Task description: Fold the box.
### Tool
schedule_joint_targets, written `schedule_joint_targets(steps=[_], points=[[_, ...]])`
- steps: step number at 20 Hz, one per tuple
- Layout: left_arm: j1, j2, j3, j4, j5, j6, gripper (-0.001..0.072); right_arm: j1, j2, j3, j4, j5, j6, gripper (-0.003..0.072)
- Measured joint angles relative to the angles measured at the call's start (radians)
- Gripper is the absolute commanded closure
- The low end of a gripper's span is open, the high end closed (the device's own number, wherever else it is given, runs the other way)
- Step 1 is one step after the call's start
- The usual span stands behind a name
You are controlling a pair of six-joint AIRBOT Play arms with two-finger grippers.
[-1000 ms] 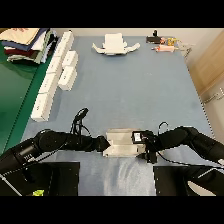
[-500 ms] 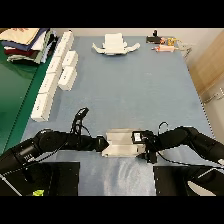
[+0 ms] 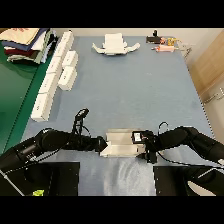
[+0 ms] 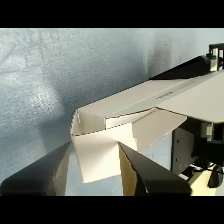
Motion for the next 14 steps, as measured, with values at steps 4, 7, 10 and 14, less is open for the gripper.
schedule_joint_targets(steps=[4,7,10,14], points=[[-0.023,-0.039,0.042,0.040,-0.018,-0.043,0.0242,0.000,0.000,0.000,0.000,0.000,0.000,0.0163],[-0.040,-0.056,0.081,0.132,-0.059,-0.124,0.0242,0.000,0.000,0.000,0.000,0.000,0.000,0.0163],[-0.061,-0.064,0.108,0.205,-0.089,-0.193,0.0242,0.000,0.000,0.000,0.000,0.000,0.000,0.0164],[-0.095,-0.087,0.124,0.246,-0.110,-0.250,0.0242,0.000,0.000,0.000,0.000,0.000,0.000,0.0163]])
